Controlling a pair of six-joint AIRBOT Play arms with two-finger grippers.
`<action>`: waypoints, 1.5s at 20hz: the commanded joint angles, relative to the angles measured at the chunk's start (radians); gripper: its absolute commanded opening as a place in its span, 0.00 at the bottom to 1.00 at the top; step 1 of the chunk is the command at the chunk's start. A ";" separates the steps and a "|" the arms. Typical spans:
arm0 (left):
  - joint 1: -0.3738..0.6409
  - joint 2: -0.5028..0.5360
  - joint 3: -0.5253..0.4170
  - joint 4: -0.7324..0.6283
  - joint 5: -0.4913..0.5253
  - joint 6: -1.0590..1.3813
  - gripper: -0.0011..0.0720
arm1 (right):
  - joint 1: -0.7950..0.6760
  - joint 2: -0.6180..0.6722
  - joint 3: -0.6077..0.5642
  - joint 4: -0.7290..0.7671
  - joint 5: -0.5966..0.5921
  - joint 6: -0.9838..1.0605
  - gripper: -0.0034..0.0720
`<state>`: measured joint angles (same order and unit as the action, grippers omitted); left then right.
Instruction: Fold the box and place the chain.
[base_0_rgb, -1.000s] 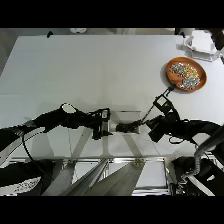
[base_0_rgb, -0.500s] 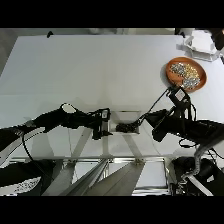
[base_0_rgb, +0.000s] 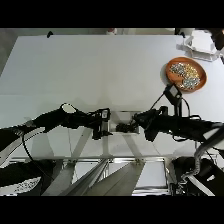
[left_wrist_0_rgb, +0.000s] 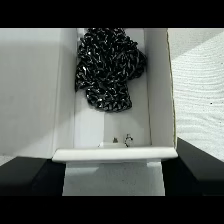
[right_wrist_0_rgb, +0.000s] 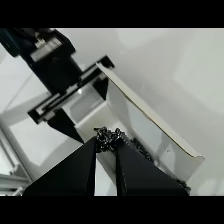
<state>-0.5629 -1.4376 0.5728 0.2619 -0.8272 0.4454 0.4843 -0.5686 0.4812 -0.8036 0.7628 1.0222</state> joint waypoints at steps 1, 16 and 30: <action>0.000 0.000 0.001 0.000 0.000 0.000 0.20 | 0.001 -0.148 -0.005 0.051 0.000 -0.043 0.06; 0.000 0.000 0.001 0.000 0.000 0.000 0.20 | 0.001 -0.264 -0.005 0.108 0.008 -0.089 0.19; 0.000 0.000 0.001 0.000 0.000 0.000 0.20 | -0.013 -0.200 0.016 0.123 -0.003 -0.079 0.32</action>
<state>-0.5629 -1.4376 0.5728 0.2619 -0.8268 0.4454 0.4808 -0.8062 0.4824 -0.6697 0.7570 0.9352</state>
